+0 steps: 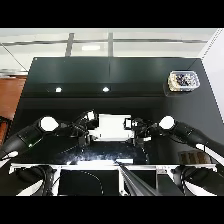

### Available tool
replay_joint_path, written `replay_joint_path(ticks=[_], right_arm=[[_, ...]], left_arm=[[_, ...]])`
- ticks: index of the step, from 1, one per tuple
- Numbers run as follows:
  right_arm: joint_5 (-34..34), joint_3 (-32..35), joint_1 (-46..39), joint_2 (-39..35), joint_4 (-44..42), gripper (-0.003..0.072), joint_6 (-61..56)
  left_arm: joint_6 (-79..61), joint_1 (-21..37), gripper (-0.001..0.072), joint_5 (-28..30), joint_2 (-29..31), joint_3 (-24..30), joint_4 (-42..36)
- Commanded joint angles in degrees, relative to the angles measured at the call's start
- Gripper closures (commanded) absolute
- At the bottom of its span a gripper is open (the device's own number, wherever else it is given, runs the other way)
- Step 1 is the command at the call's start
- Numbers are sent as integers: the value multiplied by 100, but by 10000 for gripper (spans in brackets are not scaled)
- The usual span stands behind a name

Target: Fold the box and place the chain.

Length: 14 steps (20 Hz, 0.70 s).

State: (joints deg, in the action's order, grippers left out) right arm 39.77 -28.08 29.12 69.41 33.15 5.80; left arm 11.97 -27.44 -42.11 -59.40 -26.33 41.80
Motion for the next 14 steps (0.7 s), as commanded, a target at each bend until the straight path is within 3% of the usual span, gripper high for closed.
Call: replay_joint_path(ticks=[1,3,14], right_arm=[[0,2,4,4,2,332,2],[0,2,4,4,2,332,4],[0,2,4,4,2,332,2]], left_arm=[[-153,-46,289,76,-122,9,-269],[-153,-44,379,74,-122,9,-339],[-487,-63,380,-39,-129,9,-841]])
